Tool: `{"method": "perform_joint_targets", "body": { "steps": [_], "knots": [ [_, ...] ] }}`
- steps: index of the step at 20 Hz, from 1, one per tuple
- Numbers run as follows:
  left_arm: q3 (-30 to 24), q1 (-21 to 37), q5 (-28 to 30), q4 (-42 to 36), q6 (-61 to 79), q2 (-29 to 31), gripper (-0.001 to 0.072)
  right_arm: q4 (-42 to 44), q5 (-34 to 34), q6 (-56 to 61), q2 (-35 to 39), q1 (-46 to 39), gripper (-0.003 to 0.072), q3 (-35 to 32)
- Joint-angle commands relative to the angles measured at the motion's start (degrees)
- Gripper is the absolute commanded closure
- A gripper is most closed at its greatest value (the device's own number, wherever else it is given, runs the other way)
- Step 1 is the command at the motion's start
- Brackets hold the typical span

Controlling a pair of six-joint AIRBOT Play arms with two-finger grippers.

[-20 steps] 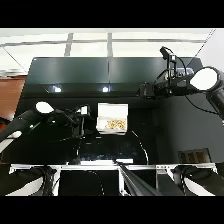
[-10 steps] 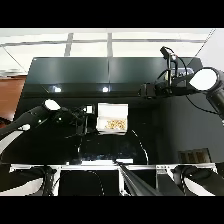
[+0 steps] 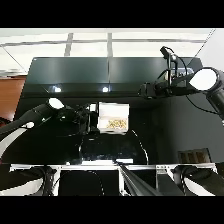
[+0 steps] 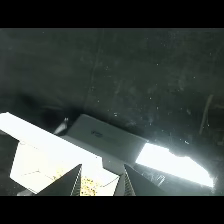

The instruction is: Fold the box and place the chain.

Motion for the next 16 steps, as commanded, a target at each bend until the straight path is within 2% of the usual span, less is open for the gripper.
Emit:
{"method": "perform_joint_targets", "body": {
  "steps": [1,4,8,10,12,15,16],
  "knots": [
    [0.83,-1.25,0.13,-0.7,0.48,-0.55,-0.0006,0.04,-0.09,0.0,0.02,0.07,0.0371,0.0],
    [1.33,-1.64,0.04,-3.61,2.84,-0.87,-0.0005,0.02,-0.13,0.0,0.0,0.07,0.0371,0.0],
    [1.31,-2.75,0.11,-2.14,3.08,-0.9,0.0004,0.04,-0.76,0.0,0.0,0.07,0.0372,0.0],
    [1.31,-3.23,0.48,-1.6,2.93,-0.9,0.0043,0.02,-2.08,0.0,0.0,0.07,0.0372,0.0],
    [1.31,-3.32,2.19,-1.9,0.74,-0.9,0.0212,-0.02,-4.81,0.0,-0.07,0.07,0.0371,0.0],
    [1.27,-3.32,4.5,-1.86,-3.43,-0.94,0.0226,0.09,-10.38,2.08,-1.27,0.07,0.0366,0.0],
    [1.27,-3.37,4.96,-1.86,-3.8,-0.94,0.0226,0.22,-11.98,3.91,-2.1,0.11,0.0127,0.0]
  ]
}}
